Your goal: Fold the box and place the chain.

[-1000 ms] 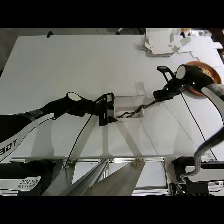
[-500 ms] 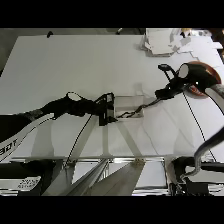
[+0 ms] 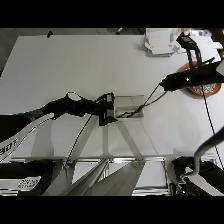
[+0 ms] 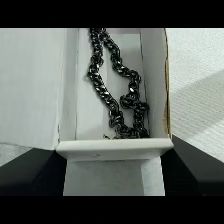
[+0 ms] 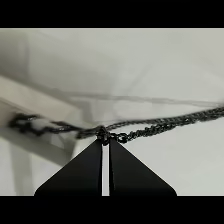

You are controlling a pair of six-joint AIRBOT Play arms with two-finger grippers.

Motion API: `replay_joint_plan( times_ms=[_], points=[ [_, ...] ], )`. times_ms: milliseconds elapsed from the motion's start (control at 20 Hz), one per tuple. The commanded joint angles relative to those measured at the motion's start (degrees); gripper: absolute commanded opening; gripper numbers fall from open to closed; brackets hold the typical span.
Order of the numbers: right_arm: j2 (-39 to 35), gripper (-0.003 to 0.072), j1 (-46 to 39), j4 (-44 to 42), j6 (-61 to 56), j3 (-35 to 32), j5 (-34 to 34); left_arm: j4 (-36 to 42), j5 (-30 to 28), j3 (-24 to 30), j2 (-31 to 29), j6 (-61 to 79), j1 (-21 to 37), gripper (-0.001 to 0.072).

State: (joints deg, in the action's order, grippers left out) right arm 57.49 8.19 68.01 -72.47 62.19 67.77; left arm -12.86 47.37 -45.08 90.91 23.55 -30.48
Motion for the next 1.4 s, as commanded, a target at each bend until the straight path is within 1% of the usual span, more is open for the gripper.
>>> replay_joint_plan(
  times_ms=[0,100,250,400,500,600,750,900,1000,1100,1150,1250,1300,1350],
  points=[
    [-7.5,0.0011,6.6,-4.8,1.0,0.1,1.9,0.0,0.0,0.0,0.0,0.0,0.0,0.0151],
    [-8.5,0.0011,13.2,-5.7,0.9,0.1,1.0,0.0,0.0,0.0,0.0,0.0,0.0,0.0151],
    [-8.1,0.0012,22.8,-4.8,0.7,0.1,-3.8,0.0,0.0,0.0,0.0,0.0,0.0,0.0151],
    [-8.0,0.0012,27.7,-4.6,-0.7,0.1,-7.0,0.0,0.0,0.0,0.0,0.0,0.0,0.0151],
    [-8.0,0.0012,28.8,-3.1,-2.5,0.0,-7.4,0.0,0.0,0.0,0.0,0.0,0.0,0.0151],
    [-8.0,0.0012,28.9,-3.4,-2.6,-1.3,-8.4,0.0,0.0,0.0,0.0,0.0,0.0,0.0151],
    [-6.9,0.0012,28.9,-3.4,-2.5,-7.3,-13.9,0.0,0.0,0.0,0.0,0.0,0.0,0.0151],
    [-1.9,0.0012,28.9,-3.3,-2.0,-11.9,-18.6,0.0,0.0,0.0,0.0,0.0,0.0,0.0151],
    [2.7,0.0012,28.9,-3.3,-2.1,-12.5,-20.4,0.0,0.0,0.0,0.0,0.0,0.0,0.0151],
    [6.5,0.0013,28.9,-3.3,-2.1,-12.5,-20.2,0.0,0.0,0.0,0.0,0.0,0.0,0.0151],
    [7.5,0.0021,28.9,-3.3,-2.1,-12.5,-20.0,0.0,0.0,0.0,0.0,0.0,0.0,0.0151],
    [7.7,0.0177,28.9,-3.0,-2.1,-12.5,-19.7,0.0,0.0,0.0,0.0,0.0,0.0,0.0151],
    [7.2,0.0197,28.9,-2.1,-2.1,-12.3,-18.9,0.0,0.0,0.0,0.0,0.0,0.0,0.0151],
    [6.1,0.0197,28.6,-1.2,-2.2,-11.9,-17.4,0.0,0.0,0.0,0.0,0.0,0.0,0.0151]
  ],
)
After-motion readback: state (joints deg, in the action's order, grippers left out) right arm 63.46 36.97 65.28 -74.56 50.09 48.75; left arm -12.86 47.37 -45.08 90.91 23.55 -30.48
